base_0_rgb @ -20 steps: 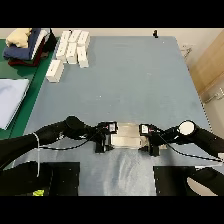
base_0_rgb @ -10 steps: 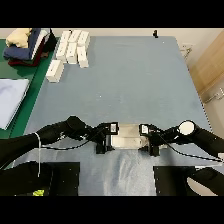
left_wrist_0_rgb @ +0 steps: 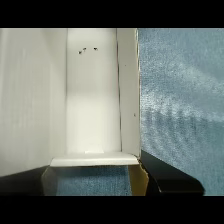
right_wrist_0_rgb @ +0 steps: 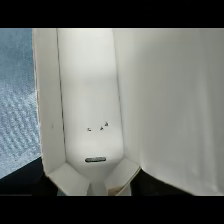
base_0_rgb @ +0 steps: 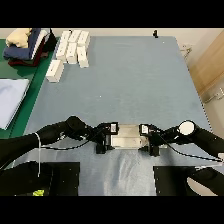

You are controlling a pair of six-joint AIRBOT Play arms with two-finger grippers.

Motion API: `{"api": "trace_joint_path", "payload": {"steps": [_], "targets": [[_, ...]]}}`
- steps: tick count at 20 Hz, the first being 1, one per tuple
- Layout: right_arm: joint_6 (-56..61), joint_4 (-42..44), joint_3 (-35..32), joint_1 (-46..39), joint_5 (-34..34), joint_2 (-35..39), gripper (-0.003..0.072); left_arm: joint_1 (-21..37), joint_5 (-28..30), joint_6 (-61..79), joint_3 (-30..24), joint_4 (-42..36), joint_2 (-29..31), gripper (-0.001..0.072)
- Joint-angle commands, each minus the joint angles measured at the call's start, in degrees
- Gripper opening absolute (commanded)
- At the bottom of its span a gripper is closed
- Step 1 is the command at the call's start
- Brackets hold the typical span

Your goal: Fold the box.

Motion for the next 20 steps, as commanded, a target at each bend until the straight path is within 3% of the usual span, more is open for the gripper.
{"api": "trace_joint_path", "payload": {"steps": [1,12,13,14,17,20], "targets": [[0.02,0.02,0.04,0.00,0.00,0.02,0.0543,0.02,0.20,-0.04,0.04,0.00,0.00,0.0405],[0.02,0.04,0.04,0.00,-0.37,0.04,0.0544,0.02,0.20,-0.04,0.04,0.00,0.00,0.0405],[1.07,0.66,0.04,0.00,-0.35,0.04,0.0661,0.02,0.20,-0.04,0.04,0.00,0.00,0.0405],[1.38,1.11,0.04,0.00,-0.33,0.24,0.0720,0.02,0.20,-0.04,0.04,0.00,0.00,0.0405],[3.63,-0.70,0.04,0.00,0.42,2.93,0.0720,0.02,0.20,-0.04,0.04,0.00,0.00,0.0406],[10.56,-8.76,0.04,0.00,3.87,8.09,0.0720,0.02,0.20,-0.04,0.04,0.00,0.00,0.0406]]}}
